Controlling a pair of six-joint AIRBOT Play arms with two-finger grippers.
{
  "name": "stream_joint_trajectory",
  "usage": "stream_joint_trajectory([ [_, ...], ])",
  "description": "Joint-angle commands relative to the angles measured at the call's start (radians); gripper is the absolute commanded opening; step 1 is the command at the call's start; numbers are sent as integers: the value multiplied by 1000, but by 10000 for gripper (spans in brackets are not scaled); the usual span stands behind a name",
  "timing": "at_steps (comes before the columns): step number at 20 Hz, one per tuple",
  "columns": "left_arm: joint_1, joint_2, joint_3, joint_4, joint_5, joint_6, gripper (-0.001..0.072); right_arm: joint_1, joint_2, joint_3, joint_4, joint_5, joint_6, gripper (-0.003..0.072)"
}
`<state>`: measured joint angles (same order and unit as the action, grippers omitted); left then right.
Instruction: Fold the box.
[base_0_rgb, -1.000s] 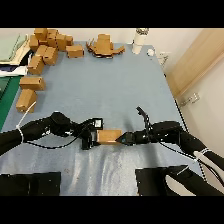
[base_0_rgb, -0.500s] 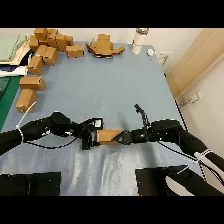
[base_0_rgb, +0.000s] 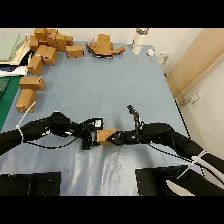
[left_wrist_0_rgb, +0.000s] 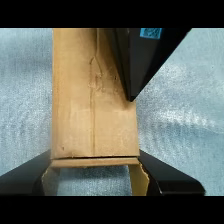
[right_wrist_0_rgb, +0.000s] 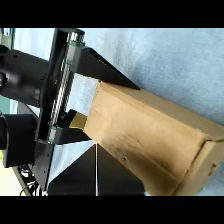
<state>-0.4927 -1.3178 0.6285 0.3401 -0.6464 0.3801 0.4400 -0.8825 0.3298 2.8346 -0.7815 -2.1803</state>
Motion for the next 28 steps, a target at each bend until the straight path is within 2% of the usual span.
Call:
stream_joint_trajectory([
  [1, 0, 0, 1, 0, 0, 0, 457, 29, -10, 2, -5, 50, 29, 3],
  [14, 0, 0, 1, 0, 0, 0, 457, 36, -41, 1, -21, 44, 35, 3],
  [19, 0, 0, 1, 0, 0, 0, 457, 36, -6, 18, -27, 34, 34, 3],
  [22, 0, 0, 1, 0, 0, 0, 457, 33, 41, 56, -119, 32, 74, 3],
  [26, 0, 0, 1, 0, 0, 0, 457, 21, 48, 123, -362, 35, 241, 3],
  [28, 0, 0, 1, 0, 0, 0, 457, -22, 40, 174, -547, 31, 383, 3],
])
